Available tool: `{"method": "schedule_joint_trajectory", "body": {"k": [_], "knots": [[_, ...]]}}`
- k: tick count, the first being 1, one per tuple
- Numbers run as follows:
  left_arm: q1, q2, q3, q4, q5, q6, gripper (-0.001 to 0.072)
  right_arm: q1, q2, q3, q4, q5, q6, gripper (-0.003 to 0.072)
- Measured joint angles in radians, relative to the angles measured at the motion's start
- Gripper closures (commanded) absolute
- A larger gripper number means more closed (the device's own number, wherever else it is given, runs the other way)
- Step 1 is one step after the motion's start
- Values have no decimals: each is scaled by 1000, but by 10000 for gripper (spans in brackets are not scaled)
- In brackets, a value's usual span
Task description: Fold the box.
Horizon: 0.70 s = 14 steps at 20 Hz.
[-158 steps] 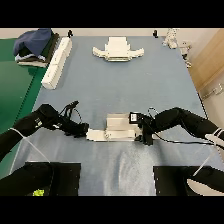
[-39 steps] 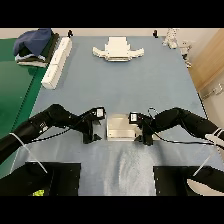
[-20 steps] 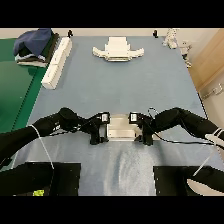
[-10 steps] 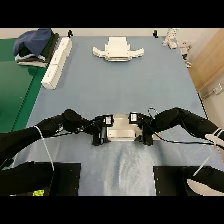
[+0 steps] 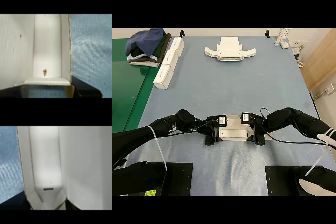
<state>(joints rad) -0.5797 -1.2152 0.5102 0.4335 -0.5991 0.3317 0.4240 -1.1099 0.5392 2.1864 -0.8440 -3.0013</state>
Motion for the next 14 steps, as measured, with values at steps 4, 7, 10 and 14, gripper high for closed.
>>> {"method": "schedule_joint_trajectory", "body": {"k": [4, 7, 10, 14], "knots": [[0, 0, 0, 4, 3, -6, 291, 0, 0, 0, 0, 0, 0, 164], [0, 0, 0, 6, 3, -8, 291, 0, 0, 0, 1, -1, 0, 164], [0, 0, 0, 7, 6, -9, 292, 0, 0, 0, 1, -1, 0, 164], [0, 0, 0, 7, 10, -9, 292, 0, 0, 0, 1, -1, 0, 164]]}}
